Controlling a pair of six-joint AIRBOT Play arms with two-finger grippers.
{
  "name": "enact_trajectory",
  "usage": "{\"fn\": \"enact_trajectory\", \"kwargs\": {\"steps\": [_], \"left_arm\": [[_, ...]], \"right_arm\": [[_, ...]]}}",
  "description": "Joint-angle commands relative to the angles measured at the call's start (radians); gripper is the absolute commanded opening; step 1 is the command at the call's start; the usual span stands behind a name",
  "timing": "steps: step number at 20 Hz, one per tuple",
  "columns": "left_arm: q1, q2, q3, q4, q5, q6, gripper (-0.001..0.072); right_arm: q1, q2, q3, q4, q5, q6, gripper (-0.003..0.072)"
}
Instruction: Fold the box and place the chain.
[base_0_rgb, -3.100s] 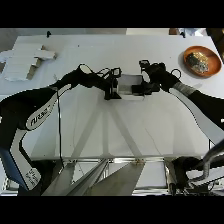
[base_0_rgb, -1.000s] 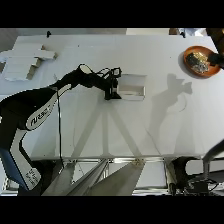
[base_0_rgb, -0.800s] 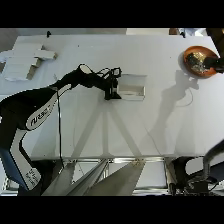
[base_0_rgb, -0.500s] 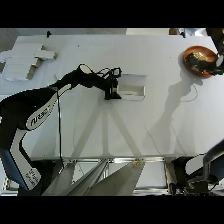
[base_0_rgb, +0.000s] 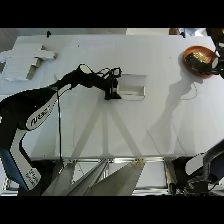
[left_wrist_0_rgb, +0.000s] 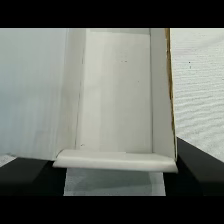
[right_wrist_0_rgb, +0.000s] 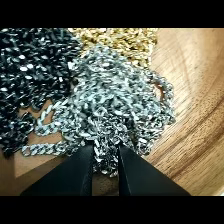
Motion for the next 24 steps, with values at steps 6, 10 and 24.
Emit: {"fn": "enact_trajectory", "kwargs": {"steps": [6, 10, 24], "left_arm": [[0.000, 0.000, 0.000, 0.000, 0.000, 0.000, 0.0350], [0.000, 0.000, 0.000, 0.000, 0.000, 0.000, 0.0350], [0.000, 0.000, 0.000, 0.000, 0.000, 0.000, 0.0350]], "right_arm": [[0.028, 0.173, 0.006, -0.034, 0.222, -0.029, 0.0010], [0.057, 0.250, 0.006, -0.029, 0.377, -0.126, 0.0010], [0.203, 0.618, -0.338, 0.084, 0.492, -0.225, 0.0010]]}}
